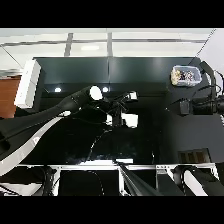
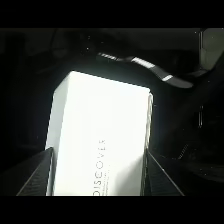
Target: Fold the box and place the chain.
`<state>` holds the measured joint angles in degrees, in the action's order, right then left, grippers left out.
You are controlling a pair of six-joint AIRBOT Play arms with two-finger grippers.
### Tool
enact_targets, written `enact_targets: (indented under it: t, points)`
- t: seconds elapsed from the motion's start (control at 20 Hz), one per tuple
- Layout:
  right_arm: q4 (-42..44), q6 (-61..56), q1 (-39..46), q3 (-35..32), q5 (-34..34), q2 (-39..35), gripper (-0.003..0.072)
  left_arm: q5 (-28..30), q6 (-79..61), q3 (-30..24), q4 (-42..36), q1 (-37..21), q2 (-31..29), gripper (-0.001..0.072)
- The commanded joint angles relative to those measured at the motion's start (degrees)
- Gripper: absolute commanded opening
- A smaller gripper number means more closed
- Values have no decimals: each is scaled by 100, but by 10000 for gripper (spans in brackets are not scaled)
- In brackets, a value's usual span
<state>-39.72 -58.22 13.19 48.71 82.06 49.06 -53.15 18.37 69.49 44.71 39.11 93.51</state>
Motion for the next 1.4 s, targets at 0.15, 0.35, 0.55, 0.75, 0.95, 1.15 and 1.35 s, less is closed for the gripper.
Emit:
enact_targets:
  t: [0.15, 0.35, 0.55, 0.75, 0.95, 1.15, 1.35]
  points:
    - [2, -2, 2, 4, -7, -4, 9, -267, -17, 260, 9, -103, 4, 710]
    - [2, -2, 2, 4, -2, -4, 9, -337, -680, 260, 48, -72, 9, 710]
    - [2, 0, 2, 4, -2, -4, 9, -437, -765, 260, 133, -66, 13, 710]
    - [4, -2, 0, 4, 0, -4, 9, -444, -765, 260, 184, -48, 72, 710]
    - [4, -2, 2, 4, -2, -4, 9, -437, -765, 260, 190, -31, 76, 710]
    - [2, -2, 2, 4, -2, -4, 9, -409, -765, 260, 369, 0, 114, 710]
    - [4, -2, 2, 2, -22, -4, 9, -157, -739, 258, 437, 142, 278, 709]
